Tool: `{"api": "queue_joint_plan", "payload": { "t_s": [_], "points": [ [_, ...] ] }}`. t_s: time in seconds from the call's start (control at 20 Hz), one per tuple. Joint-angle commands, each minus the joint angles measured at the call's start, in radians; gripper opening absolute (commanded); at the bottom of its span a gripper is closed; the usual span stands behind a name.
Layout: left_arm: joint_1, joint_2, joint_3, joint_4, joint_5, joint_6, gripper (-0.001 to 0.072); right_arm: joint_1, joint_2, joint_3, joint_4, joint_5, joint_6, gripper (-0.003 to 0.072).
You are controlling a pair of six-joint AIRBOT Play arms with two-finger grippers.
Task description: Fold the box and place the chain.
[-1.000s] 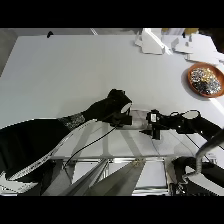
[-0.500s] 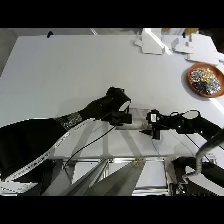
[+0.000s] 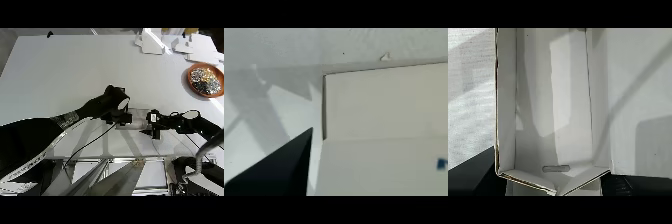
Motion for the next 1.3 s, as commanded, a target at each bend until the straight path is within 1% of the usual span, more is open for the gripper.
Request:
{"api": "queue_joint_plan", "payload": {
  "t_s": [0.0, 0.1, 0.15, 0.25, 0.3, 0.35, 0.4, 0.45, 0.5, 0.55, 0.6, 0.65, 0.75, 0.8, 0.85, 1.0, 1.1, 1.15, 1.25],
  "points": [
    [0.027, 0.054, 0.0, -0.027, -0.014, 0.114, 0.0397, 0.001, 0.0, 0.0, 0.0, 0.002, 0.002, 0.043],
    [0.051, 0.116, 0.0, -0.029, -0.035, 0.211, 0.0397, 0.001, 0.0, 0.0, 0.0, 0.002, 0.002, 0.043],
    [0.061, 0.154, 0.0, -0.037, -0.079, 0.281, 0.0396, 0.001, 0.0, 0.0, 0.0, 0.002, 0.002, 0.043],
    [0.072, 0.234, -0.004, -0.043, -0.216, 0.379, 0.0396, 0.001, 0.0, 0.0, 0.0, 0.002, 0.002, 0.043],
    [0.085, 0.278, -0.011, -0.042, -0.246, 0.435, 0.0396, 0.001, 0.0, 0.0, 0.0, 0.002, 0.002, 0.043],
    [0.097, 0.321, -0.027, -0.042, -0.245, 0.486, 0.0396, 0.001, 0.0, 0.0, 0.0, 0.002, 0.002, 0.043],
    [0.112, 0.37, -0.057, -0.04, -0.221, 0.546, 0.0397, 0.001, 0.0, 0.0, 0.0, 0.002, 0.002, 0.043],
    [0.127, 0.413, -0.095, -0.04, -0.189, 0.611, 0.0405, 0.001, 0.0, 0.0, 0.0, 0.002, 0.002, 0.043],
    [0.144, 0.455, -0.146, -0.045, -0.144, 0.72, 0.051, 0.001, 0.0, 0.0, 0.0, 0.002, 0.002, 0.043],
    [0.161, 0.489, -0.205, -0.062, -0.098, 0.871, 0.063, 0.001, 0.0, 0.0, 0.0, 0.002, 0.002, 0.043],
    [0.182, 0.519, -0.278, -0.098, -0.04, 1.061, 0.0655, 0.001, 0.0, 0.0, 0.0, 0.002, 0.002, 0.043],
    [0.203, 0.537, -0.35, -0.143, 0.021, 1.26, 0.0656, 0.001, 0.0, 0.0, 0.0, 0.002, 0.002, 0.043],
    [0.247, 0.537, -0.481, -0.247, 0.155, 1.688, 0.0649, 0.001, 0.0, 0.0, 0.0, 0.002, 0.002, 0.043],
    [0.261, 0.524, -0.529, -0.296, 0.236, 1.849, 0.0636, 0.001, 0.0, 0.0, 0.0, 0.002, 0.002, 0.043],
    [0.271, 0.499, -0.563, -0.356, 0.322, 1.962, 0.0638, 0.001, 0.0, 0.0, 0.0, 0.002, 0.002, 0.043],
    [0.286, 0.385, -0.576, -0.513, 0.481, 2.133, 0.0642, 0.001, 0.0, 0.0, 0.0, 0.002, 0.002, 0.043],
    [0.286, 0.326, -0.576, -0.573, 0.56, 2.221, 0.0653, 0.001, 0.0, 0.0, 0.0, 0.002, 0.002, 0.043],
    [0.286, 0.307, -0.576, -0.618, 0.583, 2.287, 0.0714, 0.001, 0.0, 0.0, 0.0, 0.002, 0.002, 0.043],
    [0.286, 0.29, -0.577, -0.719, 0.588, 2.415, 0.0707, 0.001, 0.0, 0.0, 0.0, 0.002, 0.002, 0.043]
  ]
}}
